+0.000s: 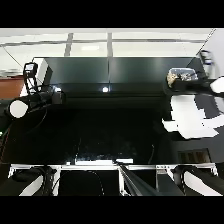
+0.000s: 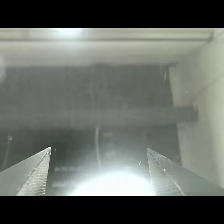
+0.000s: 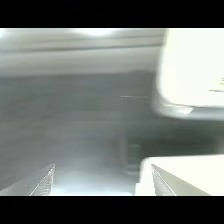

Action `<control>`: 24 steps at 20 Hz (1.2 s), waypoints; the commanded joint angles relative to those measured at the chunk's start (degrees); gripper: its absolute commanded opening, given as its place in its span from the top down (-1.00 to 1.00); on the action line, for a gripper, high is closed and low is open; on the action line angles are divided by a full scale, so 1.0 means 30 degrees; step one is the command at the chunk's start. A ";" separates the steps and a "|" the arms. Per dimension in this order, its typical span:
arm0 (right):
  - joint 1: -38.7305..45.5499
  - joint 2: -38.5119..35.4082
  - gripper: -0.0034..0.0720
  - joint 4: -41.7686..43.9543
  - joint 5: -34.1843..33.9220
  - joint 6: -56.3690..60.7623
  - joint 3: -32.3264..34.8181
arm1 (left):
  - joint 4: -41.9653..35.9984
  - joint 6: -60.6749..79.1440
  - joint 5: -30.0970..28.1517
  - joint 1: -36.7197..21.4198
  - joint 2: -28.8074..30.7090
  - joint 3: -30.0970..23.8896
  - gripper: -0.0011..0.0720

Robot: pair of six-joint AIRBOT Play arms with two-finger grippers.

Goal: Fold the box and place the chain.

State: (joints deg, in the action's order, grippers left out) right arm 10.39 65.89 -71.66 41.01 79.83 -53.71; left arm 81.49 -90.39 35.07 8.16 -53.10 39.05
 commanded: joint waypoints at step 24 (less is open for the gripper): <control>1.2488 0.6492 0.87 0.2412 1.2845 -1.2276 -0.5559 | -0.0510 -0.0007 0.2929 0.0007 -0.0444 0.0066 -0.97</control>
State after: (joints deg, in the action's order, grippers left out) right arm 49.69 86.48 -68.47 76.25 43.79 -70.04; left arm 80.07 -90.43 42.83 8.16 -54.39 39.18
